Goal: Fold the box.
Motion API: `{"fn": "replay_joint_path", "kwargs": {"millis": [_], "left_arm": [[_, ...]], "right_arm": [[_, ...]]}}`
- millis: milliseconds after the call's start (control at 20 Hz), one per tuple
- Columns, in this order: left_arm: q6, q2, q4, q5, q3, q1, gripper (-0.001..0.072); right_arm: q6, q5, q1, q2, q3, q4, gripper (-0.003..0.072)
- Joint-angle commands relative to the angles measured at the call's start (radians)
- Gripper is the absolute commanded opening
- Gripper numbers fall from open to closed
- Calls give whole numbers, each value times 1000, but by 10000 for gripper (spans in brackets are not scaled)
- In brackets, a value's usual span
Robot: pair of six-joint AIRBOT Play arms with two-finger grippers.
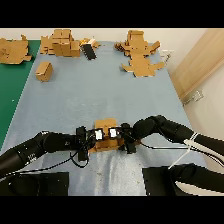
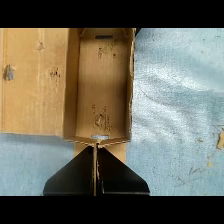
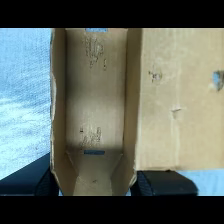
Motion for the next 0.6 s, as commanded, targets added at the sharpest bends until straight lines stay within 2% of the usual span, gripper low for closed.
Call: {"fn": "replay_joint_path", "kwargs": {"millis": [0,450,550], "left_arm": [[2,0,-11,27,1,0,42],[24,-5,-41,63,2,-50,39],[20,-5,-52,63,2,-50,12]], "right_arm": [[0,0,1,0,0,0,568],[0,0,1,-1,0,0,568],[0,0,1,0,0,0,568]]}}
